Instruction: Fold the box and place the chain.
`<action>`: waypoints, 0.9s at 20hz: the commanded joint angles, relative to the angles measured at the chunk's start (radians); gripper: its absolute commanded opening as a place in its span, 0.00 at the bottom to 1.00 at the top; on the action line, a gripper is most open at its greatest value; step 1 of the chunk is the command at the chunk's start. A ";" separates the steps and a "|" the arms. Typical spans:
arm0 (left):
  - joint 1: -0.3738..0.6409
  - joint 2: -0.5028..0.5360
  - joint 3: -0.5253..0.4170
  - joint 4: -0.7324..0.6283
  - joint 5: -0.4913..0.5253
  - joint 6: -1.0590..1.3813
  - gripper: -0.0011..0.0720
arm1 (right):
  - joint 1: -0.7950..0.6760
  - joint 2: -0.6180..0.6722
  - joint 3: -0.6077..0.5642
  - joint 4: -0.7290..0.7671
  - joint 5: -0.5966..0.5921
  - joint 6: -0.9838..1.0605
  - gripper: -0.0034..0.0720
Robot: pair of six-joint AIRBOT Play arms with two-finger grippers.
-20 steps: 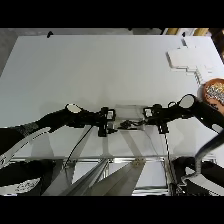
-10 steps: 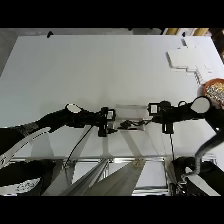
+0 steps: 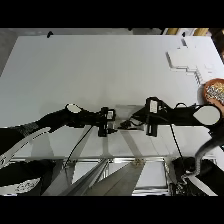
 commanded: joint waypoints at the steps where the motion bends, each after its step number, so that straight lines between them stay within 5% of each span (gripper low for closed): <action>1: 0.000 0.000 0.001 0.000 0.000 0.000 0.05 | 0.146 -0.040 -0.001 0.031 -0.200 0.045 0.07; 3: 0.000 0.000 0.001 0.000 0.000 0.000 0.05 | 0.153 -0.093 -0.001 0.012 -0.188 0.063 0.08; 6: 0.000 0.000 0.001 0.000 0.000 0.000 0.05 | 0.153 -0.126 -0.001 -0.056 -0.188 0.097 0.34; 8: 0.000 0.000 0.001 0.000 0.000 0.000 0.05 | 0.148 -0.092 0.004 -0.179 -0.160 0.100 0.34; 11: 0.000 0.000 0.001 0.000 0.001 0.000 0.05 | 0.017 -0.014 0.041 -0.350 0.036 0.100 0.34; 15: 0.000 0.000 0.001 0.000 0.000 0.000 0.05 | -0.324 0.016 0.045 -0.371 0.225 -0.083 0.34; 18: 0.000 0.000 0.001 0.000 0.000 0.000 0.05 | -0.421 -0.018 0.044 -0.348 0.205 -0.127 0.34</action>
